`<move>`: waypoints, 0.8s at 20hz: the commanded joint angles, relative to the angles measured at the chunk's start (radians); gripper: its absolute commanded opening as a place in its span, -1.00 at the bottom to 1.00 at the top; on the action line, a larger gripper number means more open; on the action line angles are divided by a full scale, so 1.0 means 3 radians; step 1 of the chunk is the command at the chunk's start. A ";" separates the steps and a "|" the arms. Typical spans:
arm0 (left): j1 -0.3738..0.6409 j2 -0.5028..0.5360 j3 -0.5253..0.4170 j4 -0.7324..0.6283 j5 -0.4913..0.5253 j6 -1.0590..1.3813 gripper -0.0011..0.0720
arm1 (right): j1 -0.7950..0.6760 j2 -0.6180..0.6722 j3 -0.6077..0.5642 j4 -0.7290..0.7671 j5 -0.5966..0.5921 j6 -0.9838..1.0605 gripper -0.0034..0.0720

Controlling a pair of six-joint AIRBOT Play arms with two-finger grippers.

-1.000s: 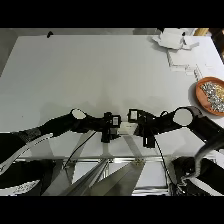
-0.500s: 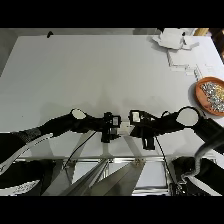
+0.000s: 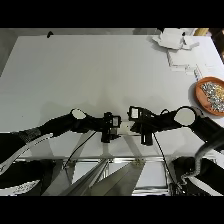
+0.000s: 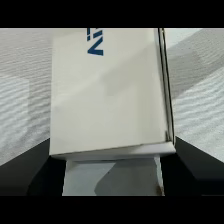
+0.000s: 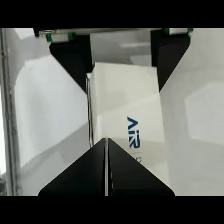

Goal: Fold the box and place the chain.

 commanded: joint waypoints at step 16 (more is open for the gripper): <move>0.0000 0.0003 0.0000 0.0000 0.0001 0.0000 -0.22 | -0.0001 -0.0413 -0.0020 -0.0167 0.0107 0.0062 -0.85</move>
